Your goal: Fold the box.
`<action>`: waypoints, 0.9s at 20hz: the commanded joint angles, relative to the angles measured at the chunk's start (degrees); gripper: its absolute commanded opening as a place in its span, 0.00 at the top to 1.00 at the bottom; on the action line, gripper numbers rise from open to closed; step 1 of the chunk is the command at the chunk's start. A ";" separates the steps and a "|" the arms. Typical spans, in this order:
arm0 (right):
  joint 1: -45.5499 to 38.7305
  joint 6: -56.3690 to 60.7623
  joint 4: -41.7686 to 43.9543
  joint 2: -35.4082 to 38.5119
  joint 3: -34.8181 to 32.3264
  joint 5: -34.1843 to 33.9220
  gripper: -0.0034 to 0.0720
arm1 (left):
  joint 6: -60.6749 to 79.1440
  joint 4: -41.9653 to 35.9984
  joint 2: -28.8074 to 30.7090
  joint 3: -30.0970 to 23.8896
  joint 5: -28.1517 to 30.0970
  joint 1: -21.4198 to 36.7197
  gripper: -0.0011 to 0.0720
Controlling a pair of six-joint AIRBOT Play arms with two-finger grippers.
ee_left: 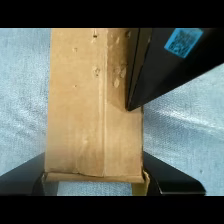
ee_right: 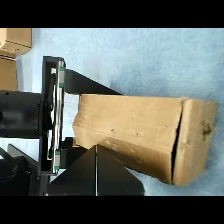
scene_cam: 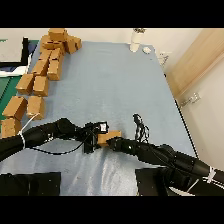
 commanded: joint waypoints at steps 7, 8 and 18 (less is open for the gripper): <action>0.04 -0.02 -0.04 0.31 0.42 -0.13 0.95 | 0.02 0.02 -0.04 -0.02 0.02 -0.04 0.41; 0.04 -0.04 -0.98 1.44 0.72 -0.13 0.95 | 0.02 0.00 -0.04 -0.02 0.02 -0.04 0.41; -11.54 0.00 -14.08 8.35 1.40 -6.36 0.95 | 0.02 0.02 -0.04 0.00 0.02 -0.04 0.41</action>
